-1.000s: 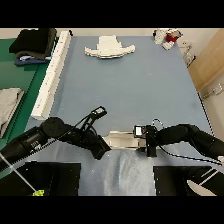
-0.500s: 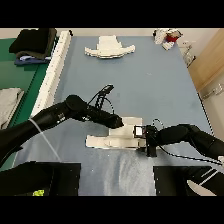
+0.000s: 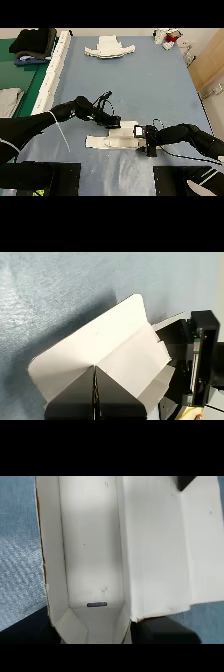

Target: Fold the box.

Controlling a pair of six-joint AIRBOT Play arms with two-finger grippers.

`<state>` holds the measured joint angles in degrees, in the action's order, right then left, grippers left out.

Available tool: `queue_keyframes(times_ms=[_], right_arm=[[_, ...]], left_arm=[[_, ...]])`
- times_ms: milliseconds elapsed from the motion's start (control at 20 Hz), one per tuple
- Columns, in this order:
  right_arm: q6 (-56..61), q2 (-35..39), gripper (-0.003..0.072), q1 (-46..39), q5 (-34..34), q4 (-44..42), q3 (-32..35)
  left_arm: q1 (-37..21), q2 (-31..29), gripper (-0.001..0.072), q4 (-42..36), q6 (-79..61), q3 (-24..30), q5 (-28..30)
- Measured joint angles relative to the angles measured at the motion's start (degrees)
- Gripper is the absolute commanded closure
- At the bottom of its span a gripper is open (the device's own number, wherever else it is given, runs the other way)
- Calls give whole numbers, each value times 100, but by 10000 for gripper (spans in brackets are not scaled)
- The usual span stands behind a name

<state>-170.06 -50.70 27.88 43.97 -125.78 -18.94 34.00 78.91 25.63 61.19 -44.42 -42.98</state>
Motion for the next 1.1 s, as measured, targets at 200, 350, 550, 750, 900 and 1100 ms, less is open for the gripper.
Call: queue_keyframes(times_ms=[200, 350, 550, 750, 900, 1100], right_arm=[[-2, 0, 171, 2, 2, 0, 0], [-2, 0, 171, 2, 0, 2, 0], [-4, 0, 171, 2, 2, 2, 0], [-4, 0, 171, 2, 2, 2, 0], [-2, 0, 171, 2, 2, 2, 0], [-2, 0, 171, 2, 2, 2, 0]], left_arm=[[-17, 33, 697, 24, -90, -63, -127], [-17, -229, 698, 22, -531, -212, -422], [31, -1093, 698, 256, -1346, -310, -625], [345, -2203, 698, 1351, -1707, -299, -728], [629, -2959, 698, 2186, -1832, -164, -734], [584, -3838, 208, 2717, -2767, 396, -732]])
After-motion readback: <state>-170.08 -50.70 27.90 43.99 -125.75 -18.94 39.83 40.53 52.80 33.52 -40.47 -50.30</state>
